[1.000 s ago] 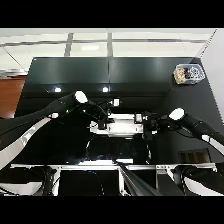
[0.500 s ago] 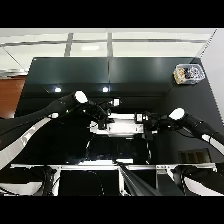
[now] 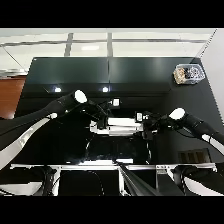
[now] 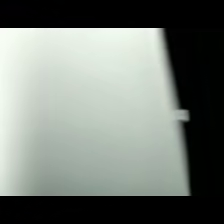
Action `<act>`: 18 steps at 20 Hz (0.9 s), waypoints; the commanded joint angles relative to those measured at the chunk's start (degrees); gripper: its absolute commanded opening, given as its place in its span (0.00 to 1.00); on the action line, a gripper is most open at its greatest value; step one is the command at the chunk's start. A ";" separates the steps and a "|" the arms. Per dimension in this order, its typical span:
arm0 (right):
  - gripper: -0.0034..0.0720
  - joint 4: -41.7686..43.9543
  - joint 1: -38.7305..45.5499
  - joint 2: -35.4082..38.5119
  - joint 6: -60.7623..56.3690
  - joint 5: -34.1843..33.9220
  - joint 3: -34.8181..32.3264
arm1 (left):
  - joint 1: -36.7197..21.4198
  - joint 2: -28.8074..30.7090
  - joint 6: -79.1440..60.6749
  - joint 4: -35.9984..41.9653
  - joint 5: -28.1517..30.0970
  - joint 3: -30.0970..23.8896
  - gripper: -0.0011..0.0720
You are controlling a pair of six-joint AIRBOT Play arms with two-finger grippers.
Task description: Fold the box and place the chain.
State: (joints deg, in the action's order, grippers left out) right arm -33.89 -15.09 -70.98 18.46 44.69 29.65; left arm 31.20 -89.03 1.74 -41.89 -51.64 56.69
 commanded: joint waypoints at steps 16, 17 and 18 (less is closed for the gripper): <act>0.22 -0.24 -0.02 0.00 0.22 0.72 -0.02 | 0.11 7.28 35.80 20.55 -3.58 -7.10 0.04; 0.22 -0.24 -0.02 0.00 0.22 0.72 -0.02 | 0.02 7.28 33.44 24.70 0.94 -6.99 0.04; 0.22 -0.24 -0.02 0.00 0.22 0.72 -0.02 | -0.59 7.28 31.69 28.17 3.98 -6.99 0.04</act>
State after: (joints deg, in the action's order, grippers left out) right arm -34.06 -15.09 -71.00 18.65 45.25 29.65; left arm 29.45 -81.41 38.33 -25.67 -59.40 50.15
